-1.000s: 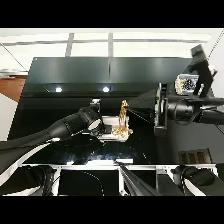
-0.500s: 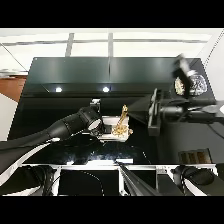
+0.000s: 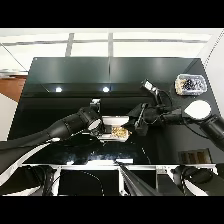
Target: Fold the box and place the chain.
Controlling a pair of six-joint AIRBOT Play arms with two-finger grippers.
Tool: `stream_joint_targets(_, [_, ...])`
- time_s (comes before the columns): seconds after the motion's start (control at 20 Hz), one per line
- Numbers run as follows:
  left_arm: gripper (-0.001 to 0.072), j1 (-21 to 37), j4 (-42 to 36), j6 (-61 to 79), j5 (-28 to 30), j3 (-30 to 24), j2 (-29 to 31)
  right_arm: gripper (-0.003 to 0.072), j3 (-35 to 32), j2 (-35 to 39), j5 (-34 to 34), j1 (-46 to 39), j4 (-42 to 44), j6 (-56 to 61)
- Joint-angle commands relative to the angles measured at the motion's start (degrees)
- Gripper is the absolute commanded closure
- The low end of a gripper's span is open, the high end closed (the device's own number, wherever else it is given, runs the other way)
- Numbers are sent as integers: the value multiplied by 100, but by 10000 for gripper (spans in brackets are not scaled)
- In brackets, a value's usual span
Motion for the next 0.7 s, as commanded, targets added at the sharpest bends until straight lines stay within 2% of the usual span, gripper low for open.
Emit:
stream_joint_targets(0.0, [676, 0, 2, 2, 0, 0, 2, -34, 61, -61, 647, -643, -1071, 26])
stream_joint_targets(0.1, [676, 0, 2, 0, 2, 0, 2, -34, -247, -70, 485, -1029, -1786, 28])
stream_joint_targets(0.2, [676, 0, 2, 2, 2, 0, 2, -34, -870, -87, -170, -1093, -1707, -487])
stream_joint_targets(0.4, [676, 0, 2, 0, 4, 0, 2, -34, -1906, -87, -1482, -599, -743, -2927])
stream_joint_targets(0.5, [676, 0, 2, 0, 7, 0, 2, -34, -2006, -136, -1578, -297, -527, -3473])
stream_joint_targets(0.65, [676, -2, 0, 0, 4, 0, 2, -34, -2004, -417, -1725, -13, 295, -4256])
